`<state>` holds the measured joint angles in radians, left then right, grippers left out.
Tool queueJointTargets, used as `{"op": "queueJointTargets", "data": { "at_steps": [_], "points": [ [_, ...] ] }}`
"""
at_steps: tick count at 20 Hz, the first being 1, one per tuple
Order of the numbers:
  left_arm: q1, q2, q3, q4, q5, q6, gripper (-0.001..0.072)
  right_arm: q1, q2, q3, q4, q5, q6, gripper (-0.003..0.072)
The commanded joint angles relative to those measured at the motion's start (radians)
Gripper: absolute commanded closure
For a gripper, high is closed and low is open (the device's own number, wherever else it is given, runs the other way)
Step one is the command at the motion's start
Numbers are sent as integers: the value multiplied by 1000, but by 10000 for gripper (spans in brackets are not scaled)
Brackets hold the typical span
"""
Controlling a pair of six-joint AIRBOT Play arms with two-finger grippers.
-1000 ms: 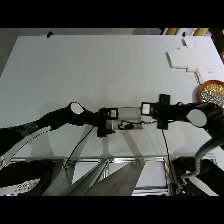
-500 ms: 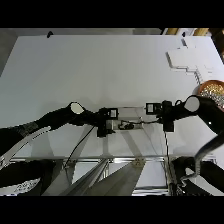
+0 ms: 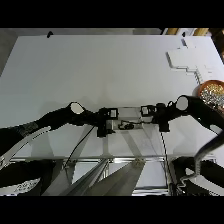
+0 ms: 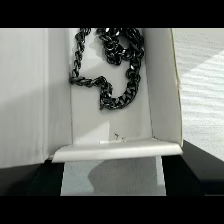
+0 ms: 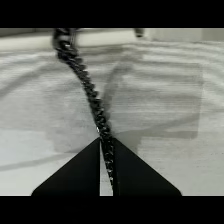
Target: Fold the box and place the chain.
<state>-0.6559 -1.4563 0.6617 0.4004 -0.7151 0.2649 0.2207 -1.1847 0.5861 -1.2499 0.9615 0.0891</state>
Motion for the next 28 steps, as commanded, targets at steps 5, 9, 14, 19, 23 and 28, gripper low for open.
{"op": "queueJointTargets", "data": {
  "at_steps": [5,9,14,19,23,28],
  "points": [
    [0,1,0,0,0,0,376,3,31,0,-3,48,0,672],
    [0,1,0,0,0,0,376,3,181,0,31,95,0,672],
    [0,1,0,0,0,0,376,3,319,0,327,131,11,672],
    [0,1,0,0,0,0,376,3,317,-1,629,121,10,672],
    [0,1,0,0,0,0,376,71,306,-1,703,71,10,672],
    [0,1,0,0,0,0,376,298,253,-1,673,-143,10,671]
  ]
}}
